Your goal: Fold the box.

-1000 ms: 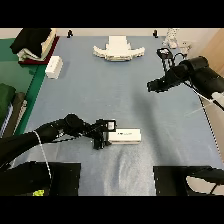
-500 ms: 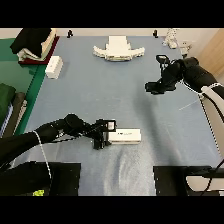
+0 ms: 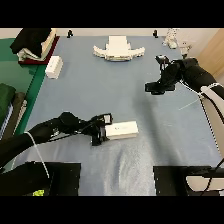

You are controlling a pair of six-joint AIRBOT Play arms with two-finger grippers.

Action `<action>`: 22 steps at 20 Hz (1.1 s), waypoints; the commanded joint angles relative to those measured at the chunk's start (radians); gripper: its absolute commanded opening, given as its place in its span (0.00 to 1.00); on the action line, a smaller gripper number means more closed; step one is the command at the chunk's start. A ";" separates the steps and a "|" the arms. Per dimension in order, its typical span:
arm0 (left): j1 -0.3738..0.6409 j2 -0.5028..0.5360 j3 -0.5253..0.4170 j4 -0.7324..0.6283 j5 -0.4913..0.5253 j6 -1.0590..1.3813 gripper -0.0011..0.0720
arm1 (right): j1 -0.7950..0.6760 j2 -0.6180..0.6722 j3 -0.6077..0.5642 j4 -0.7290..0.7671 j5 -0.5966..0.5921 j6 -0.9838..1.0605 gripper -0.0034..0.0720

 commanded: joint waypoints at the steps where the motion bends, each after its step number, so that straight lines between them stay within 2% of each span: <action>1: 0.108 0.101 0.001 0.006 -0.003 -0.137 0.65 | 0.000 0.000 0.001 0.000 0.000 0.001 0.05; 3: 0.201 0.167 0.001 0.078 -0.002 -0.248 0.64 | 0.000 0.000 0.001 0.000 0.000 0.001 0.05; 8: 0.540 0.253 0.002 0.475 -0.047 -0.668 0.64 | 0.000 0.000 0.001 0.000 0.000 0.001 0.05; 11: 0.754 0.253 0.006 0.509 -0.061 -0.699 0.64 | 0.000 0.000 0.001 0.000 0.000 0.001 0.05; 14: 0.900 0.253 0.007 0.509 -0.037 -0.698 0.65 | 0.000 0.000 0.001 0.001 0.000 0.001 0.05; 18: 0.975 0.211 0.015 0.507 0.064 -0.699 0.65 | 0.000 0.000 0.001 0.000 0.000 0.001 0.05; 22: 0.975 0.068 0.082 0.477 0.074 -0.700 0.64 | 0.000 0.000 0.001 0.000 0.000 0.001 0.05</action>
